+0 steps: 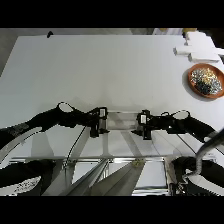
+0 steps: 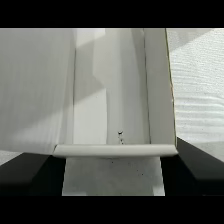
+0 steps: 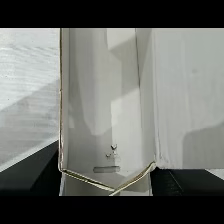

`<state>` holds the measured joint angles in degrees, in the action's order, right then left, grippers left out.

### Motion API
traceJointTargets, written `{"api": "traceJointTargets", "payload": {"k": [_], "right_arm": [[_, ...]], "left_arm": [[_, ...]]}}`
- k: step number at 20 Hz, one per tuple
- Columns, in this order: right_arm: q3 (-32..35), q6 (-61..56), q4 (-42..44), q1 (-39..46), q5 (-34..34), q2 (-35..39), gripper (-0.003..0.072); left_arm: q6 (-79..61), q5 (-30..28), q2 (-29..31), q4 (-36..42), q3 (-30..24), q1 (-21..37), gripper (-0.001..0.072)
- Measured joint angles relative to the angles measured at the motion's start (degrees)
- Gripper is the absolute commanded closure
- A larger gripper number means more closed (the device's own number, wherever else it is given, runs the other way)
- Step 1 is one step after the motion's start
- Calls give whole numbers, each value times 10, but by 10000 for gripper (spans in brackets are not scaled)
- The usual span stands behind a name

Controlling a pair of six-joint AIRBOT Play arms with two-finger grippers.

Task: Fold the box and place the chain.

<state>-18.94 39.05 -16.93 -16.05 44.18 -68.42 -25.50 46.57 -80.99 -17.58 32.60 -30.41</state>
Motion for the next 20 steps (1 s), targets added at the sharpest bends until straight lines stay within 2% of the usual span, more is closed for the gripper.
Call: {"api": "traceJointTargets", "payload": {"k": [1,2,4,10,13,15,16,17,18,20], "right_arm": [[0,-1,-5,0,0,1,279],[0,-2,-11,0,0,1,200],[0,-1,-33,0,2,4,-28],[0,-98,-92,0,-15,59,-16],[0,-195,-178,0,-21,111,-4],[0,-278,-254,0,-25,151,45],[0,-323,-297,0,-19,174,45],[0,-365,-339,0,-9,196,80],[0,-401,-373,0,2,217,236],[0,-460,-421,0,32,261,634]], "left_arm": [[0,1,0,0,0,0,456],[0,2,0,0,0,0,456],[-1,7,0,-2,0,0,456],[0,2,0,1,0,-1,456],[-1,1,0,0,0,-1,456],[-2,1,0,0,0,-1,456],[-2,1,0,0,0,-1,456],[-1,1,0,0,0,-1,456],[-1,1,0,0,0,-1,456],[-1,0,0,0,0,-1,456]]}}
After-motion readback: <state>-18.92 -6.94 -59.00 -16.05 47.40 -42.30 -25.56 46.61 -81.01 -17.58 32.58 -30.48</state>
